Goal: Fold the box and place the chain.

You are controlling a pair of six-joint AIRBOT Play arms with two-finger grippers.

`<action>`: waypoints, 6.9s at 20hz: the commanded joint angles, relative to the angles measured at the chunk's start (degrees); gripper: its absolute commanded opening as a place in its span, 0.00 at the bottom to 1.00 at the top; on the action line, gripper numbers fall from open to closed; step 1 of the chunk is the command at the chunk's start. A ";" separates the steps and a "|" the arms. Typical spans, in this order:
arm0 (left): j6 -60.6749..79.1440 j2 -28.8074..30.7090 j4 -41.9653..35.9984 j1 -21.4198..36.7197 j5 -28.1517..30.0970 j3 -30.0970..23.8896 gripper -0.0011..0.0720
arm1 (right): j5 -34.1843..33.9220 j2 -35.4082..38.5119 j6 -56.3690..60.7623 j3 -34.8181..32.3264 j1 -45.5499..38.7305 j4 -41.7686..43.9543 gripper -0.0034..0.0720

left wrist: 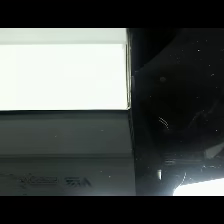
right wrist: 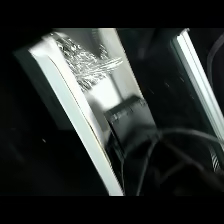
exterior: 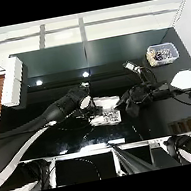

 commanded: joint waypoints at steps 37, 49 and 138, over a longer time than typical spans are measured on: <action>85.57 36.85 -32.44 13.90 30.12 -29.99 0.35 | 11.50 4.74 7.10 3.32 -18.56 -11.45 0.52; 110.49 30.58 -29.49 18.25 34.21 -29.94 0.99 | 10.03 4.74 7.74 3.28 -18.56 -11.45 0.52; 147.97 13.44 -60.24 17.51 22.86 -29.57 0.46 | -4.11 -6.58 -28.65 0.90 3.78 -13.73 0.94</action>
